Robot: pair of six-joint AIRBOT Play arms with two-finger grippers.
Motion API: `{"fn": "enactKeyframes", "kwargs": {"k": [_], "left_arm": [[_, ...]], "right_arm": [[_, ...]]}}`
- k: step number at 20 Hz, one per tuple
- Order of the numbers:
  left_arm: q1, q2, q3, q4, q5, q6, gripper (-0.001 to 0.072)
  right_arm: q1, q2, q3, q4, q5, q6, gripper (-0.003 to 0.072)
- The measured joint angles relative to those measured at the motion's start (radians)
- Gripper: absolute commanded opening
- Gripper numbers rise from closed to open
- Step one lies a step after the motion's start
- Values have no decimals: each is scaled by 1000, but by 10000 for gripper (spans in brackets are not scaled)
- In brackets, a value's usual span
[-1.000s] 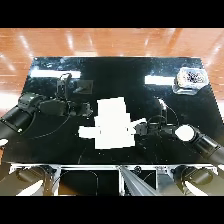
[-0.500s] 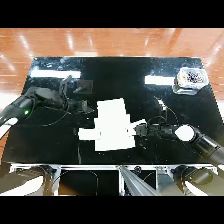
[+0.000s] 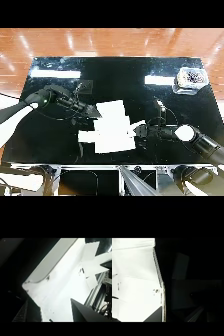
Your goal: Fold the box and place the chain.
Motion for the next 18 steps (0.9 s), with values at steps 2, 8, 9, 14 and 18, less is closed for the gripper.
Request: {"fn": "enactKeyframes", "kwargs": {"k": [2, 8, 9, 14, 18], "left_arm": [[-16, -26, 15, -23, 38, 45, 609], [-67, -53, 29, -39, 127, 153, 608], [-72, -54, 30, -37, 129, 163, 590], [-80, -56, 31, -23, 116, 185, 423], [-84, -56, 31, 5, 113, 189, 65]], "right_arm": [[0, 0, 0, 0, 2, 0, 37], [0, 0, 0, 0, 6, 0, 37], [0, 0, 0, 0, 5, 0, 37], [0, 0, 0, 0, 5, 0, 37], [0, 0, 0, 0, 4, 0, 37]]}}
